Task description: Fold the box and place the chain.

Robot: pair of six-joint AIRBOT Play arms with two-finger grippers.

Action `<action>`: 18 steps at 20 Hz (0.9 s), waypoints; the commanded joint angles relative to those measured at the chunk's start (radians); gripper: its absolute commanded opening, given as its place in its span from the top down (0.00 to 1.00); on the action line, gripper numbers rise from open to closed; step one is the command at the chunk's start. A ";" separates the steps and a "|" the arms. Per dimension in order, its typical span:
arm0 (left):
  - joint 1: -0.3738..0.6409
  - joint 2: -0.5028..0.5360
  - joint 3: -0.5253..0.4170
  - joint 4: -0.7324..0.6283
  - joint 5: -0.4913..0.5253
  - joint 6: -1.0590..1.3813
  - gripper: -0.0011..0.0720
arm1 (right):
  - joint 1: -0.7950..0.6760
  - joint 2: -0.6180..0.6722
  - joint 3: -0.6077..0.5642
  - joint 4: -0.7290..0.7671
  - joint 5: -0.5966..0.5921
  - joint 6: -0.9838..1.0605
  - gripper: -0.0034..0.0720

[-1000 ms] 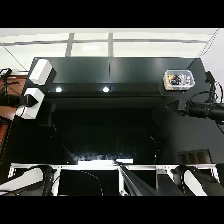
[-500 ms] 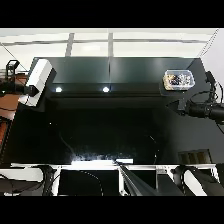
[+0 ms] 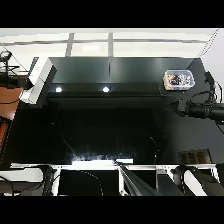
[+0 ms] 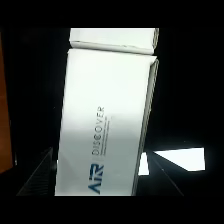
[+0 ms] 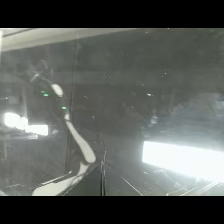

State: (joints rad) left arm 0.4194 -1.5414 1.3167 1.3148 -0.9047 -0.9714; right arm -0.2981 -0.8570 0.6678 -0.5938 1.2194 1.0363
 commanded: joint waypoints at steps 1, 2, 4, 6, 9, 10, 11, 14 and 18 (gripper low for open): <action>-0.003 0.124 0.024 0.008 -0.266 -0.068 0.02 | 0.026 0.002 0.037 0.002 0.001 -0.027 0.94; -0.005 0.163 0.024 -0.018 -0.330 -0.119 0.11 | 0.043 0.002 0.076 -0.006 0.009 -0.026 0.94; -0.005 0.229 0.023 -0.055 -0.452 -0.227 0.95 | 0.080 0.005 0.172 -0.018 0.039 -0.019 0.94; -0.019 0.327 -0.017 -0.092 -0.465 -0.320 0.96 | 0.123 0.039 0.251 -0.082 0.034 0.023 0.95; -0.119 0.622 -0.240 -0.116 -0.237 -0.369 0.96 | 0.225 0.194 0.233 -0.319 -0.114 0.104 0.95; -0.180 0.743 -0.348 -0.126 -0.163 -0.356 0.96 | 0.260 0.246 0.195 -0.450 -0.176 0.175 0.95; -0.250 0.859 -0.462 -0.122 -0.101 -0.355 0.96 | 0.282 0.283 0.143 -0.562 -0.220 0.243 0.95; -0.396 1.108 -0.775 -0.124 0.061 -0.347 0.96 | 0.290 0.294 -0.042 -0.647 -0.346 0.311 0.95; -0.438 1.204 -0.911 -0.113 0.067 -0.390 0.95 | 0.290 0.295 -0.151 -0.606 -0.391 0.311 0.94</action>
